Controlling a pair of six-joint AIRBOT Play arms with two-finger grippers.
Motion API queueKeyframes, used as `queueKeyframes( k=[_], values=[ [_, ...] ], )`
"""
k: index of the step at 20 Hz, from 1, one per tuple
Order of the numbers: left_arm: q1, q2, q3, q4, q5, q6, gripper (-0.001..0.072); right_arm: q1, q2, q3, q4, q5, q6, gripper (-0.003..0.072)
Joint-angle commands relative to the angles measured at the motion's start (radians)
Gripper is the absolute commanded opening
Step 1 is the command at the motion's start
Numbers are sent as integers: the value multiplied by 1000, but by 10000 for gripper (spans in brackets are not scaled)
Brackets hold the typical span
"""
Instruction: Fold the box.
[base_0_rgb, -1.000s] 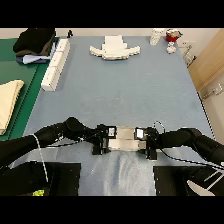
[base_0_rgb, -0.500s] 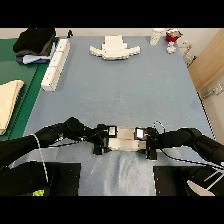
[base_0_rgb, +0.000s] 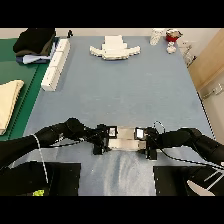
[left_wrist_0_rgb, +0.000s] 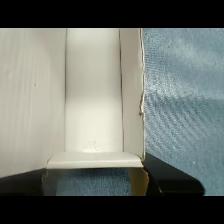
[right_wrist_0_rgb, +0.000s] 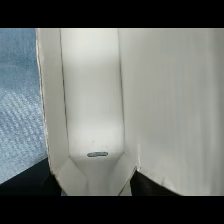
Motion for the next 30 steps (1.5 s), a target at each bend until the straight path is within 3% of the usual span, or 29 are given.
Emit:
queueKeyframes(
  k=[1,23,24,26,30],
  values=[
    [-2,-1,0,6,-3,3,530,1,1,1,0,0,0,507],
    [-2,0,0,5,-3,3,530,1,0,1,0,9,0,507],
    [-2,0,0,5,-3,3,530,1,0,1,0,9,0,518],
    [-2,0,0,5,-3,3,530,1,1,3,-2,9,0,709],
    [-2,0,0,5,-3,3,530,1,10,26,-11,3,13,718]
  ],
)
